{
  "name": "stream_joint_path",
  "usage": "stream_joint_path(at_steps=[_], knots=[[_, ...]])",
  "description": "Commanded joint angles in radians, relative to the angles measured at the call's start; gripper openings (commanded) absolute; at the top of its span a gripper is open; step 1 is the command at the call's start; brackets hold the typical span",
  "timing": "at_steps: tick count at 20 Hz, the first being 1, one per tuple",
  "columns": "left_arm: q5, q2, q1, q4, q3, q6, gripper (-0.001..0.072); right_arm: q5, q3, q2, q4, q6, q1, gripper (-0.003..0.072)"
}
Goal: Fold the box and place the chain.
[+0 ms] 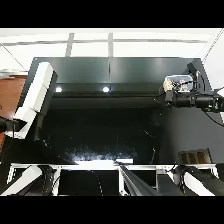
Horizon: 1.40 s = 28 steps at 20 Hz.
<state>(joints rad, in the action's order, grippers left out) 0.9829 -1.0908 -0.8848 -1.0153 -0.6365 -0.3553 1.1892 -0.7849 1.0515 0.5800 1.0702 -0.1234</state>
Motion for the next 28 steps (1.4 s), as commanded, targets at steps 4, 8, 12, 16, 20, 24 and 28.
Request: stream_joint_path(at_steps=[4,8,12,16,20,24,28], knots=[[0.007,-0.013,0.035,0.004,-0.01,0.008,0.0717,0.0,-0.001,0.0,0.004,0.011,0.0,0.0025],[0.077,0.091,0.035,0.04,-0.063,-0.033,0.0717,0.002,-0.001,0.0,0.005,0.003,0.0,0.0025],[0.073,0.228,0.075,0.174,-0.134,-0.107,0.0707,0.0,-0.001,0.0,0.004,-0.054,0.002,0.0025],[0.009,0.229,0.455,0.203,-0.282,-0.164,0.0176,-0.07,-0.101,0.0,0.116,-0.068,0.068,0.0024],[-0.119,0.226,0.899,0.064,-0.4,-0.493,0.0024,-0.005,-0.309,-0.049,0.631,0.248,0.145,0.0023],[-0.115,0.239,1.056,-0.121,-0.296,-0.836,0.0023,-0.046,-0.219,-0.161,0.74,0.328,0.153,0.0023],[-0.133,0.293,1.036,-0.126,-0.084,-0.887,0.0025,-0.233,0.027,-0.201,0.73,0.347,0.152,0.0024]])
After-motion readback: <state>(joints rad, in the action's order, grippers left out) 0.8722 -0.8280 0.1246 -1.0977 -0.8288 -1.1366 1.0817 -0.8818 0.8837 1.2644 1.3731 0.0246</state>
